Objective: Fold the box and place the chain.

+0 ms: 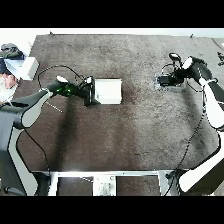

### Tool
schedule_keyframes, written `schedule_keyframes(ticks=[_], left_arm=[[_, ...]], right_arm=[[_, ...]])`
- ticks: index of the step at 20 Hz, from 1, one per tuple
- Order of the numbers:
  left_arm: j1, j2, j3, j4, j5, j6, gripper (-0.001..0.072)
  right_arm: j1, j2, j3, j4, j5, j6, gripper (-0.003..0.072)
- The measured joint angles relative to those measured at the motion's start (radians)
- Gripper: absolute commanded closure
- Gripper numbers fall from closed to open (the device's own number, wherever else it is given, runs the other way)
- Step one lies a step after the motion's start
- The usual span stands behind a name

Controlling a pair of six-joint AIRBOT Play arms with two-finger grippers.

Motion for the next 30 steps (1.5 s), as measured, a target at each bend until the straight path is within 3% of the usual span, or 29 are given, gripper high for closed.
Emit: schedule_keyframes(ticks=[2,4,6,7,16,22,30], left_arm=[[0.000,0.000,0.000,0.000,0.000,0.000,0.0175],[0.000,0.000,0.000,0.000,0.000,0.000,0.0175],[0.000,0.000,0.000,0.000,0.000,0.000,0.0175],[0.000,0.000,0.000,0.000,0.000,0.000,0.0175],[0.000,0.000,0.000,0.000,0.000,0.000,0.0175],[0.000,0.000,0.000,0.000,0.000,0.000,0.0175],[0.000,0.000,0.000,0.000,0.000,0.000,0.0175]], right_arm=[[0.002,-0.004,0.001,0.004,0.000,-0.013,0.0452],[0.004,-0.005,0.001,0.005,0.002,-0.022,0.0624],[0.006,-0.006,0.002,0.005,0.002,-0.030,0.0626],[0.006,-0.004,0.002,0.005,0.005,-0.032,0.0698],[0.009,0.116,0.003,0.005,0.006,-0.049,0.0700],[0.022,0.319,0.004,0.006,0.020,-0.090,0.0700],[0.079,0.542,0.004,0.008,-0.062,-0.126,0.0700]])
